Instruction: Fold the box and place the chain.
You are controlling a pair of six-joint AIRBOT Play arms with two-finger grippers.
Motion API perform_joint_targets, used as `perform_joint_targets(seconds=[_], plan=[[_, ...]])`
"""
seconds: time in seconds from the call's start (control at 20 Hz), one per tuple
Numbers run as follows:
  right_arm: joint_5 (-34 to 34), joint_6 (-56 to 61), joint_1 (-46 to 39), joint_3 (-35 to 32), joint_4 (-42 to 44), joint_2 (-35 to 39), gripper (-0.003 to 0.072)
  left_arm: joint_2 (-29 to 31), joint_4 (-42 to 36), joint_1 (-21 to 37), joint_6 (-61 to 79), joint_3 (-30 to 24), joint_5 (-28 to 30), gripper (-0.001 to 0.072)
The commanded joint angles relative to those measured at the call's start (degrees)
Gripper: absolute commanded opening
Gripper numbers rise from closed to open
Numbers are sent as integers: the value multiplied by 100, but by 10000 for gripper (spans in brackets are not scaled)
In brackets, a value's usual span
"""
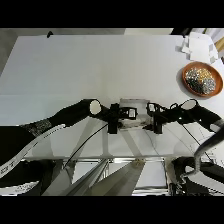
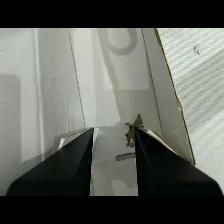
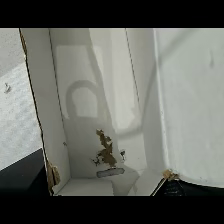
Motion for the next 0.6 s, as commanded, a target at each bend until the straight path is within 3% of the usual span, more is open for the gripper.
perform_joint_targets(seconds=[0.0, 0.1, 0.3, 0.35, 0.5, 0.55], plan=[[2, 9, -2, 4, 4, 4, 374, -4, 0, -9, -144, 0, -4, 305], [2, 9, -2, 2, 4, 4, 374, -7, 2, -9, -160, 0, -4, 416], [2, 9, -2, 4, 4, 4, 374, -4, 15, -9, -372, 0, 2, 408], [2, 9, -2, 2, 4, 4, 374, -4, 70, -9, -509, 0, 0, 360], [2, 9, -2, 2, 4, 4, 374, 7, 352, 0, -1058, 2, -74, -1], [2, 9, -2, 2, 4, 4, 374, 39, 402, 4, -1276, 2, -111, 1]])
